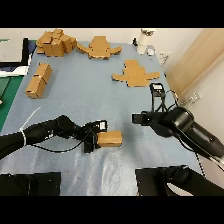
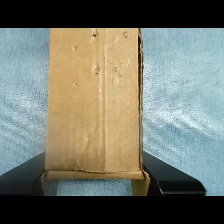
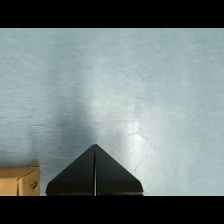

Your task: Fold the box.

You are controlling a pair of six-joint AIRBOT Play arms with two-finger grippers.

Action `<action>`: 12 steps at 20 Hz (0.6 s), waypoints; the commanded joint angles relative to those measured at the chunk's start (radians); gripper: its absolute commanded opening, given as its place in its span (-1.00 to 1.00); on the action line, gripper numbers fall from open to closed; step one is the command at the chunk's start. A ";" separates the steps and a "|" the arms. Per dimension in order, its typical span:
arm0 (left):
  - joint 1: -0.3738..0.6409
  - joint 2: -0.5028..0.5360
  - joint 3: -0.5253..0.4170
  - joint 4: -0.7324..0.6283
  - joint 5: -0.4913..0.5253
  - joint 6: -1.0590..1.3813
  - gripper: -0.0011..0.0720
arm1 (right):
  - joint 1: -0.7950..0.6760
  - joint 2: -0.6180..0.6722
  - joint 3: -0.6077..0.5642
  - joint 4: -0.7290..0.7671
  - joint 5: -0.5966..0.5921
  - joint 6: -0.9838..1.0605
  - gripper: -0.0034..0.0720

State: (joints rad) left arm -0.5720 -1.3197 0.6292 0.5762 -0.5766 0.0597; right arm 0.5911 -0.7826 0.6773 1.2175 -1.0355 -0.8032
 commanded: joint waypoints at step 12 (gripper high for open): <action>-0.001 0.000 0.000 0.000 -0.021 -0.035 0.43 | -0.039 -0.214 0.059 0.100 -0.061 -0.003 -0.90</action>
State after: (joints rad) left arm -0.5732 -1.3197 0.6292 0.5755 -0.5808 0.0437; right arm 0.5529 -0.9894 0.7345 1.3117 -1.0935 -0.8116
